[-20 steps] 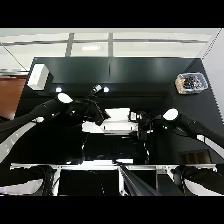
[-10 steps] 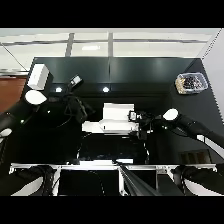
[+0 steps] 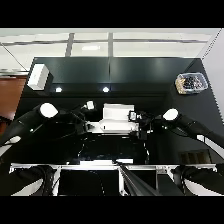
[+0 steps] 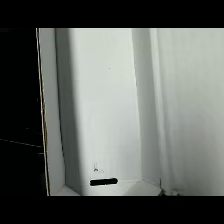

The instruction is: Fold the box and place the chain.

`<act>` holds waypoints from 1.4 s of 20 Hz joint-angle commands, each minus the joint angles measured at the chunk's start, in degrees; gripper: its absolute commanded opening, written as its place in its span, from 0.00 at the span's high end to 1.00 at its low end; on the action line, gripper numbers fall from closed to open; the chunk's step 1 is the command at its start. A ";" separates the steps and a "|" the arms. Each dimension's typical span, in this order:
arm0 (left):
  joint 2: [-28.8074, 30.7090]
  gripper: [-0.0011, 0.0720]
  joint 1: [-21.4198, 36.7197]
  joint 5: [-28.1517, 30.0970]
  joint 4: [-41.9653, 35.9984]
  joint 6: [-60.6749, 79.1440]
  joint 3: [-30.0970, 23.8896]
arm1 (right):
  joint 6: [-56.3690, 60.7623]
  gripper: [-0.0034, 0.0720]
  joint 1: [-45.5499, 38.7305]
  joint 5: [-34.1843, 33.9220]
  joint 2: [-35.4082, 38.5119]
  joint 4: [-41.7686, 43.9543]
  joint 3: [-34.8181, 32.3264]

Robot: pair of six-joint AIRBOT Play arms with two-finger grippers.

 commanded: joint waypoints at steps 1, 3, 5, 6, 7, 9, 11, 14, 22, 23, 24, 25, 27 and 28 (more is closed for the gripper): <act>-4.46 0.04 -4.07 -0.63 3.45 1.01 2.58 | 0.02 0.63 0.00 0.00 0.00 0.00 -0.02; -5.88 0.04 -5.68 -0.85 -1.01 1.07 3.08 | 0.02 0.63 0.00 0.00 0.00 0.00 -0.02; -6.16 0.04 -6.14 -1.09 -2.97 1.07 3.08 | 0.02 0.63 0.00 -0.04 0.00 0.02 -0.02; -6.16 0.09 -6.12 -1.07 -3.04 1.07 3.08 | 0.02 0.63 0.00 -0.04 0.00 0.02 -0.02; -6.16 0.28 -6.12 -0.94 -3.32 1.09 3.08 | 0.02 0.63 0.00 -0.07 0.00 0.02 -0.02; -6.19 0.53 -6.12 -0.92 -6.10 1.46 3.08 | 0.04 0.63 0.00 -0.07 0.00 0.02 -0.02; -6.36 0.60 -6.12 -0.90 -10.69 1.55 2.99 | 0.04 0.63 0.00 -0.11 0.00 0.02 -0.02; -7.65 0.67 -6.14 -1.09 -15.72 2.78 2.95 | 0.04 0.63 0.00 -0.11 0.00 0.02 -0.02; -12.20 0.77 -6.16 -0.85 -21.03 4.07 2.97 | 0.04 0.63 0.00 -0.15 0.00 0.04 -0.02; -12.20 0.73 -6.14 -0.63 -21.55 4.04 2.97 | 0.04 0.63 0.00 -0.15 0.00 0.04 -0.02; -12.20 0.64 -6.14 -0.55 -22.05 4.04 2.97 | 0.04 0.63 0.00 -0.15 0.00 0.04 -0.02; -12.20 0.63 -6.14 -0.94 -22.01 4.07 2.97 | 0.04 0.63 0.00 -0.15 0.00 0.04 -0.02; -12.20 0.64 -6.14 -2.38 -21.92 4.26 2.97 | 0.04 0.63 0.00 -0.15 0.00 0.04 -0.02; -12.20 0.60 -6.14 -2.91 -21.92 4.26 2.97 | 0.04 0.63 0.00 -0.17 0.00 0.04 -0.02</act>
